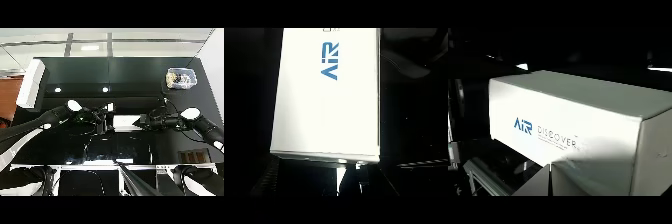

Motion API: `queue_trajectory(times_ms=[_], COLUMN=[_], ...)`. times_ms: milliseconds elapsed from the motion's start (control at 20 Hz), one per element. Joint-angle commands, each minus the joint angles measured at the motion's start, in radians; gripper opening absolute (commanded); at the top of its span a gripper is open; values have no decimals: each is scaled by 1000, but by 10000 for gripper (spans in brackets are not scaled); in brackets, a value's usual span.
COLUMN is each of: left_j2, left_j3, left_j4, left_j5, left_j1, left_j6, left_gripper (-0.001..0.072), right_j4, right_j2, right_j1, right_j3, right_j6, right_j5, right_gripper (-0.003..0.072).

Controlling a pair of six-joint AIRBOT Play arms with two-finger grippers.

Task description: Fold the box and place the chain.

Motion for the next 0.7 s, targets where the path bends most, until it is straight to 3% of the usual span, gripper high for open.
queue_trajectory(times_ms=[0,450,650], left_j2=[-1,-1,-1], left_j3=[1,1,1], left_j4=[0,0,0], left_j5=[0,0,0], left_j1=[0,0,0], left_j6=[-1,-1,-1], left_gripper=[274,274,274], right_j4=[-51,-62,-96], right_j2=[-23,-22,-7], right_j1=[1,1,0], right_j3=[-1,6,147], right_j6=[0,-28,-163], right_j5=[-3,0,130], right_gripper=[15,15,15])
